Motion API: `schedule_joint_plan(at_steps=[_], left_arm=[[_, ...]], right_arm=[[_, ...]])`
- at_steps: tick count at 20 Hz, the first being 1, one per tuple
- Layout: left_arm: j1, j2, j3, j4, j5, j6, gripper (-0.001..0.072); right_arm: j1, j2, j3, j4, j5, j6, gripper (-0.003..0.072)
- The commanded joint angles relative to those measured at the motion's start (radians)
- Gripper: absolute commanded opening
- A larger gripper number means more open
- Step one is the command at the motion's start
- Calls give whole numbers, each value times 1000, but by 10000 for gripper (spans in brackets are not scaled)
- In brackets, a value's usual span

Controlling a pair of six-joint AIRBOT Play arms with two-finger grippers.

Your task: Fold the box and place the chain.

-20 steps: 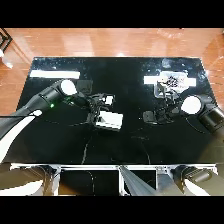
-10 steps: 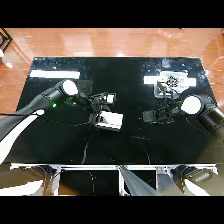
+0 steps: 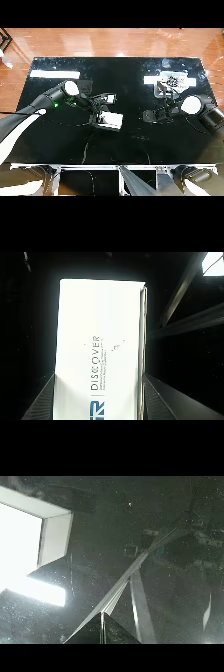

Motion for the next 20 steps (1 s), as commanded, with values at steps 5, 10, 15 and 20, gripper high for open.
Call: schedule_joint_plan(at_steps=[5, 10, 15, 20], left_arm=[[0, -1, 1, 1, 7, 0, 647], [7, -1, 1, -3, 6, 0, 647], [14, -1, 1, -5, 5, -1, 642], [14, -1, 1, -6, 3, -1, 627]], right_arm=[[1, 0, 0, 0, -3, 0, 21], [1, 0, 0, 0, -3, 0, 21], [1, 0, 0, 0, -3, 0, 21], [1, 0, 0, 0, -3, 0, 21]])
